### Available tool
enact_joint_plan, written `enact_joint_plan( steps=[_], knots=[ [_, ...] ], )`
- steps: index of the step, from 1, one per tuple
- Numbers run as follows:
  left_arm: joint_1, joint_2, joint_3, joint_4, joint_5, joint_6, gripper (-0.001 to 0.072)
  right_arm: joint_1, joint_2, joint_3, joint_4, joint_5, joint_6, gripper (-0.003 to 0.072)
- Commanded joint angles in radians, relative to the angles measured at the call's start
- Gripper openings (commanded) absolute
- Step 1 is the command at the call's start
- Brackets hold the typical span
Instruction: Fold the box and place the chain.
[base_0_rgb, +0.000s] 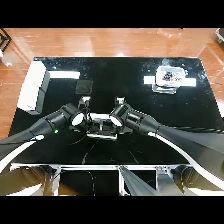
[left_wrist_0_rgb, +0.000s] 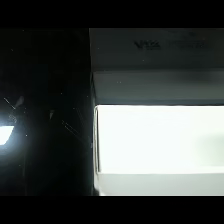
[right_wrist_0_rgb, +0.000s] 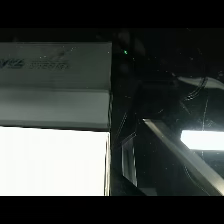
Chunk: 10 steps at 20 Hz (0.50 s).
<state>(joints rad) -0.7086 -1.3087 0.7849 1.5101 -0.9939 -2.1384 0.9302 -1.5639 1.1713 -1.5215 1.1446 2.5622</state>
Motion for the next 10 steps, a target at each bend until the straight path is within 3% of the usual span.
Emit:
enact_joint_plan(
  steps=[1, 3, 4, 10],
  knots=[
    [0.0, 0.0, 0.0, 0.0, -0.005, 0.0, 0.0029, 0.0, 0.001, 0.0, 0.002, 0.002, -0.001, 0.0043],
    [0.0, 0.0, 0.0, 0.0, -0.005, 0.0, 0.0029, 0.0, 0.002, 0.0, 0.002, 0.021, -0.001, 0.0393],
    [0.0, 0.0, 0.0, 0.0, -0.006, 0.0, 0.0029, 0.0, 0.003, 0.0, 0.0, 0.034, -0.005, 0.0448],
    [0.0, 0.0, 0.0, -0.001, -0.008, 0.0, 0.003, -0.003, 0.096, 0.0, -0.009, 0.081, -0.198, 0.0448]
  ],
)
